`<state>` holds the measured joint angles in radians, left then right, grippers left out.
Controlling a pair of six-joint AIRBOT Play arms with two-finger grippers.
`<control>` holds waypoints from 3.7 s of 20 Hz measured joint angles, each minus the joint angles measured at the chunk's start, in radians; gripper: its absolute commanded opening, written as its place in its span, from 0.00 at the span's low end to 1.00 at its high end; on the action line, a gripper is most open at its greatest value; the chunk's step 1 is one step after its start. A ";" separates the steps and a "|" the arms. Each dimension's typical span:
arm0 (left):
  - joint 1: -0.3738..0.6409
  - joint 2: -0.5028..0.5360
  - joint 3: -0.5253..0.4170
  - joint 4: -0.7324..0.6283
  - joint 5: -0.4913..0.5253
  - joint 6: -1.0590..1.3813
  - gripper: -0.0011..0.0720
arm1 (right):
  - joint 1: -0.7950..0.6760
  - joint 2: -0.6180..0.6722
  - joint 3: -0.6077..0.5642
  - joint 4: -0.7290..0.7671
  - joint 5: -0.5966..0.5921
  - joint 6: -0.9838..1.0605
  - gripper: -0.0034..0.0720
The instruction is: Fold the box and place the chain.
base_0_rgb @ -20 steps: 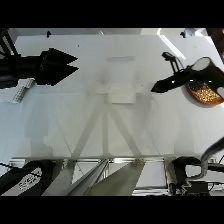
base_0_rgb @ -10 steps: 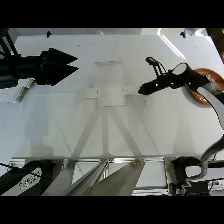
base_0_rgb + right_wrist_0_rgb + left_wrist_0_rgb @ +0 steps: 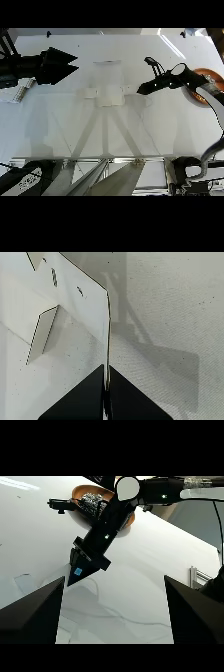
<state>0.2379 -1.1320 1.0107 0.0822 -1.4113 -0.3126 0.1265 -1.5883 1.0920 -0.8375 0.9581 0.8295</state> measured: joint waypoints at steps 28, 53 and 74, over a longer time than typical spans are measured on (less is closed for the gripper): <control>-0.038 -0.280 0.207 0.535 0.336 -0.117 0.78 | 0.000 0.000 0.000 0.000 -0.002 0.000 0.06; -0.285 -0.748 0.545 0.594 0.214 -0.198 0.45 | 0.000 0.000 0.000 0.000 -0.002 -0.001 0.06; -0.295 -0.748 0.546 0.670 0.190 -0.129 0.03 | 0.000 0.000 0.000 0.000 -0.002 -0.001 0.06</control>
<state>-0.0570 -1.8805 1.5562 0.7521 -1.2217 -0.4416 0.1268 -1.5883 1.0924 -0.8371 0.9558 0.8288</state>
